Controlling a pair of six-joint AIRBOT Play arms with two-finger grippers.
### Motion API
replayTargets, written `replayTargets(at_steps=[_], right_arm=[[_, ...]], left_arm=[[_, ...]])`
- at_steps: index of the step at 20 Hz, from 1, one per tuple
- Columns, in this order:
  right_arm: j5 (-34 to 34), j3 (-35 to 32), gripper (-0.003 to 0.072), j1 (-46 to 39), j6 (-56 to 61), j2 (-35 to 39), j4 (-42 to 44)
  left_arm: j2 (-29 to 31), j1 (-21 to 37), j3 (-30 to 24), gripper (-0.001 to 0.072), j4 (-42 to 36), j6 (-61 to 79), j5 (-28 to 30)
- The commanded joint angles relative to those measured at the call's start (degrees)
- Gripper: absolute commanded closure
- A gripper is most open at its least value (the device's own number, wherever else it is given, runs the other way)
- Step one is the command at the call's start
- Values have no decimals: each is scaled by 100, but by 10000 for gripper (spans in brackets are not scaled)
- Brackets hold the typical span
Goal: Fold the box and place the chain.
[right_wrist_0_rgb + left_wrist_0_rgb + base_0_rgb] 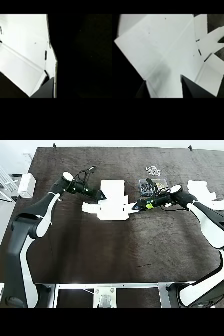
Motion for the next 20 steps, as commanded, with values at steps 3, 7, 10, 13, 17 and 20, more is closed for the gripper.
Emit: replayTargets(at_steps=[3,7,10,13,17,20], right_arm=[[4,4,672,4,0,-2,2],[2,4,672,4,-2,-2,-2],[4,2,672,4,0,-2,-2],[2,2,672,4,0,-2,-2],[4,-4,672,4,0,-2,-2],[4,-4,672,4,0,-2,-2]], left_arm=[[0,0,4,375,-35,70,-20],[0,0,4,413,-35,103,-26],[-2,0,4,471,-37,144,-28],[-2,0,4,472,-111,173,-70],[-2,0,2,472,-164,214,-74],[-2,0,2,561,-170,278,-83]])
